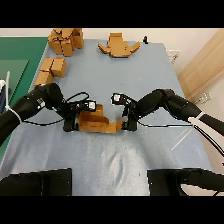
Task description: Fold the box.
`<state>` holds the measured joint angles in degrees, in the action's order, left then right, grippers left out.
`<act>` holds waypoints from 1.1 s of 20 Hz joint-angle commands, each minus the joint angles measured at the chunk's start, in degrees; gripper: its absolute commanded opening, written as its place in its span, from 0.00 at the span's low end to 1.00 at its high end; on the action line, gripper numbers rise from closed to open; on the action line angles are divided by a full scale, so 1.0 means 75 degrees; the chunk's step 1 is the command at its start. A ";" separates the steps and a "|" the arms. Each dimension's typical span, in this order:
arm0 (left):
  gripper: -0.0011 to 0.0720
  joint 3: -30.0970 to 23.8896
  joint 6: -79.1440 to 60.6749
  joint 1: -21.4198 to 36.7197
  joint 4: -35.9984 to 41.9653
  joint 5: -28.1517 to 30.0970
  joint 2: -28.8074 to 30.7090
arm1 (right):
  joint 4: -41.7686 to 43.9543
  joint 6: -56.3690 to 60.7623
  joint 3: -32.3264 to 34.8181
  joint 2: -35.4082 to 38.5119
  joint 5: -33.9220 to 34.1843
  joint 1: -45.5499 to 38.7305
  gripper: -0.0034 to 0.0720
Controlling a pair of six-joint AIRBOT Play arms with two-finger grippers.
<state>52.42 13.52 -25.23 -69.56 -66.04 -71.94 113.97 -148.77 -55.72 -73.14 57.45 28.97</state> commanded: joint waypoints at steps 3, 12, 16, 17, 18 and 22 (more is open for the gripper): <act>0.06 -0.0248 0.0784 -0.0344 -0.0207 0.0851 -0.0119 | -0.1282 0.0650 -0.0006 0.0032 0.0009 -0.0052 0.99; 0.06 -0.0341 0.1087 -0.0353 -0.0315 0.0994 -0.0119 | -0.2075 0.1288 -0.0006 0.1078 -0.0029 -0.0533 0.99; 0.06 -0.0612 0.0915 -0.0350 -0.0149 0.1428 -0.0119 | -0.0408 0.0303 -0.0003 0.1169 -0.0219 -0.0221 0.99; 0.06 -0.0708 0.0886 -0.0350 -0.0015 0.1553 -0.0119 | -0.0402 0.0291 -0.0003 0.1110 -0.0391 -0.0102 0.99; 0.06 -0.0784 0.0845 -0.0353 0.0125 0.1655 -0.0122 | -0.0382 0.0291 -0.0003 0.1029 -0.0554 -0.0023 0.99; 0.06 -0.0938 0.0565 -0.0350 0.0399 0.1816 -0.0122 | 0.0096 0.0283 -0.0003 0.0516 -0.0685 0.0099 0.99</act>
<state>46.26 19.11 -27.86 -68.23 -53.80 -72.82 110.93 -145.84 -55.70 -67.22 53.56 28.86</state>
